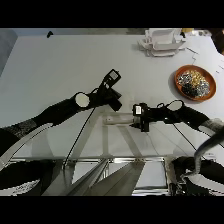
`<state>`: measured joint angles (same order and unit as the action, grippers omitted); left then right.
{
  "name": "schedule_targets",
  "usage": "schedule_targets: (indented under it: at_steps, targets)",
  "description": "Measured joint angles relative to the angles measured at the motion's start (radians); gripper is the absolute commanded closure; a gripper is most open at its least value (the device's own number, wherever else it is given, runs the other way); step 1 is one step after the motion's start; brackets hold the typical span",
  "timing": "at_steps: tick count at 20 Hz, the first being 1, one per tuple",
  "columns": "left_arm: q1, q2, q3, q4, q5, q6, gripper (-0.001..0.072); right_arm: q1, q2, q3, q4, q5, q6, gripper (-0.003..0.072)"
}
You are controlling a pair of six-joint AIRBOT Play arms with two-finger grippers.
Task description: Fold the box and place the chain.
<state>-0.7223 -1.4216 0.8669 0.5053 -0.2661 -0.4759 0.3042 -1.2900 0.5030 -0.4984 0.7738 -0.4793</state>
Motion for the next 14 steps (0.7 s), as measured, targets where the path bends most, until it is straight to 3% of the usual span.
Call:
schedule_targets:
  at_steps: [14]
  targets:
    - [0.004, -0.020, 0.001, 0.138, -0.225, 0.004, 0.0703, 0.000, 0.000, -0.001, -0.010, 0.008, -0.001, 0.0234]
